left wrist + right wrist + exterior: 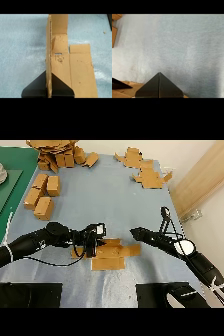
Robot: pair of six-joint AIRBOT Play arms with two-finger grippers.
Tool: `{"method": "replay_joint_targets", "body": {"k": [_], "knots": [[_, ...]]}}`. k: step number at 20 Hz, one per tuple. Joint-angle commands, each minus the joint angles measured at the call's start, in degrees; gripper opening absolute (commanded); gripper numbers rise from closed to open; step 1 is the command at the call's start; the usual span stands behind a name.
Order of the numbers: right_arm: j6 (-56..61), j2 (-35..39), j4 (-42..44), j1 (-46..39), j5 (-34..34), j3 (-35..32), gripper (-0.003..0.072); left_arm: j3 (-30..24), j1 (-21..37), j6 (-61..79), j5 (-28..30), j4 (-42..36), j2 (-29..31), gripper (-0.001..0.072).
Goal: Fold the box.
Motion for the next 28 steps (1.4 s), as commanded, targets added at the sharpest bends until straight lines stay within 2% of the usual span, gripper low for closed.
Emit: {"method": "replay_joint_targets", "body": {"k": [1, 8, 11, 13, 16, 19, 24, 28], "knots": [[0.0, 0.0, -0.3, 0.0, 0.2, 0.0, 0.0004, 0.0, 0.4, -0.3, -1.5, -0.7, -0.5, 0.0011], [-1.2, 0.1, -0.8, 0.0, 0.6, 0.0, 0.0004, 0.1, 0.5, -0.2, -1.2, -0.7, -1.0, 0.0011], [-1.6, 0.1, -0.8, 0.0, 1.0, 0.0, 0.0004, 0.1, 0.4, -0.2, 1.4, -0.7, -1.0, 0.0011], [-3.1, 0.1, -0.8, 0.0, 3.4, 0.0, 0.0004, 0.1, 0.4, -0.2, 3.7, -0.7, -1.0, 0.0012], [-7.1, 0.4, -1.1, 0.3, 10.0, 0.0, 0.0004, 0.1, 0.4, -0.2, 4.1, -0.7, -1.0, 0.0011], [-6.3, 5.0, -8.6, 4.2, 14.8, 0.0, 0.0003, 0.1, 0.4, -0.2, 3.7, -0.7, -1.0, 0.0011], [8.5, 16.5, -27.3, 8.2, 19.5, 0.0, 0.0003, 0.1, 0.3, -0.2, 3.7, -0.8, -1.0, 0.0012], [10.8, 18.4, -30.0, 8.3, 18.9, 0.0, 0.0003, 0.1, 0.3, -0.2, 1.3, -0.7, -1.0, 0.0012]]}}
